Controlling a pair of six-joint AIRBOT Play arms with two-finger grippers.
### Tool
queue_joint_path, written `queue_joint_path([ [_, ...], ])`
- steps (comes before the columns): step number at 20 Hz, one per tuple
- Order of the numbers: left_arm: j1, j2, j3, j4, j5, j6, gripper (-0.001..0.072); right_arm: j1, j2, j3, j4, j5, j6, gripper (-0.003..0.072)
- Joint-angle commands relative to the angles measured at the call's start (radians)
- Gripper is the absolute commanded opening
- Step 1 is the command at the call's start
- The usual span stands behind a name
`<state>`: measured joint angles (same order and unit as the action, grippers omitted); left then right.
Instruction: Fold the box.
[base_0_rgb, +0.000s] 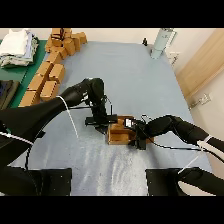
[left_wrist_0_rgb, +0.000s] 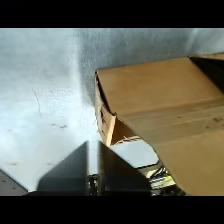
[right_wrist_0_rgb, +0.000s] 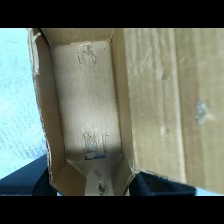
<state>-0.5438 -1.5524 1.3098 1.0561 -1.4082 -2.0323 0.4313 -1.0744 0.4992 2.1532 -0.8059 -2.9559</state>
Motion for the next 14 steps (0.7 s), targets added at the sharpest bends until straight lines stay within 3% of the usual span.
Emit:
queue_joint_path([
  [1, 0.067, 0.000, 0.000, -0.008, 0.007, 0.138, 0.0077, 0.000, 0.000, 0.000, 0.000, 0.000, 0.000, 0.0531],
  [2, 0.090, 0.000, 0.000, -0.007, 0.018, 0.230, 0.0013, 0.000, 0.000, 0.000, 0.000, 0.000, 0.000, 0.0530],
  [8, 0.180, 0.010, -0.026, -0.008, -0.024, 0.727, 0.0011, 0.000, 0.000, 0.000, 0.000, 0.000, 0.000, 0.0531],
  [11, 0.203, 0.084, -0.168, -0.023, 0.035, 0.909, 0.0011, 0.000, 0.000, 0.000, 0.000, 0.000, 0.000, 0.0531],
  [14, 0.274, 0.221, -0.404, -0.198, 0.068, 1.165, 0.0011, 0.000, 0.000, 0.000, 0.000, 0.000, 0.000, 0.0531],
])
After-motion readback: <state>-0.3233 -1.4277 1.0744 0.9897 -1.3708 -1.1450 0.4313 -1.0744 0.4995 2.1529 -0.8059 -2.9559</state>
